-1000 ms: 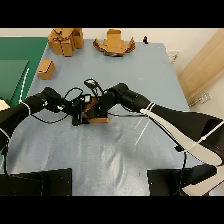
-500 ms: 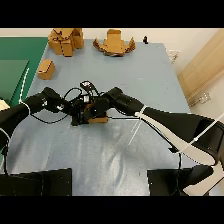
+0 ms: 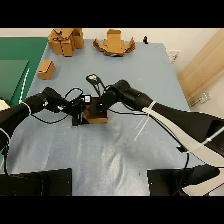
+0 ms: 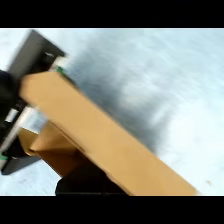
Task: Fold the box.
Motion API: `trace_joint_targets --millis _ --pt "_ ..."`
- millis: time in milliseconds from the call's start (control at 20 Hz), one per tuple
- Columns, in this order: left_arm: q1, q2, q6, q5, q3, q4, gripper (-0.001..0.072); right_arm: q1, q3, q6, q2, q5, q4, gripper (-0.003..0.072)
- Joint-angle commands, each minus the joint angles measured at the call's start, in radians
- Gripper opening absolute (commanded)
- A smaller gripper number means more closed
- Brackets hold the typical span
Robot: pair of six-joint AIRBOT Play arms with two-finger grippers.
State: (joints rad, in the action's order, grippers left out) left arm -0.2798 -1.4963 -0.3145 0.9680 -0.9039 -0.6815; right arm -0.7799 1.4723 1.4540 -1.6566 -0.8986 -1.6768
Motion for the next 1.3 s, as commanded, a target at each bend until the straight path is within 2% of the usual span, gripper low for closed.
trace_joint_targets --millis 0,150,300,450,600,700,800,850,900,950,1000,1150,1250 --pt "0.001 0.0 0.002 0.001 0.0 0.0 0.0355 0.034 0.002 -0.014 0.047 -0.028 0.023 0.0004" --pt "0.001 0.0 0.002 0.0 0.0 0.0 0.0355 0.071 -0.001 0.008 0.092 -0.133 -0.021 0.0004" --pt "0.001 0.0 0.002 0.0 0.0 0.0 0.0355 0.135 -0.003 0.172 0.169 -0.235 -0.208 0.0003" --pt "0.001 0.0 0.002 0.0 0.0 0.0 0.0355 0.233 -0.003 0.245 0.236 -0.271 -0.326 0.0003" --pt "0.001 0.0 0.002 0.002 0.0 0.0 0.0355 0.371 -0.005 0.306 0.239 -0.262 -0.41 0.0003" --pt "0.001 0.0 0.002 0.003 0.0 0.0 0.0355 0.455 -0.008 0.433 0.178 -0.255 -0.577 0.0003" --pt "0.001 0.0 0.002 0.003 0.0 0.0 0.0355 0.518 -0.004 0.631 0.071 -0.309 -0.857 0.0005" --pt "0.001 0.0 0.002 0.002 0.0 0.0 0.0355 0.533 0.008 0.696 0.014 -0.33 -0.96 0.0023" --pt "0.001 0.0 0.002 0.002 0.0 0.0 0.0355 0.537 0.028 0.73 -0.041 -0.338 -1.003 0.018" --pt "0.001 0.0 0.002 0.002 0.0 0.0 0.0355 0.531 0.057 0.769 -0.087 -0.348 -0.998 0.0263" --pt "0.001 0.0 0.002 0.003 0.0 0.0 0.0355 0.52 0.092 0.826 -0.128 -0.38 -1.002 0.0294" --pt "0.001 0.0 0.002 0.002 0.0 -0.023 0.0355 0.47 0.167 1.04 -0.163 -0.473 -0.985 0.0294" --pt "0.001 0.0 0.002 0.002 0.0 -0.033 0.0355 0.446 0.194 1.103 -0.161 -0.512 -0.982 0.0294"
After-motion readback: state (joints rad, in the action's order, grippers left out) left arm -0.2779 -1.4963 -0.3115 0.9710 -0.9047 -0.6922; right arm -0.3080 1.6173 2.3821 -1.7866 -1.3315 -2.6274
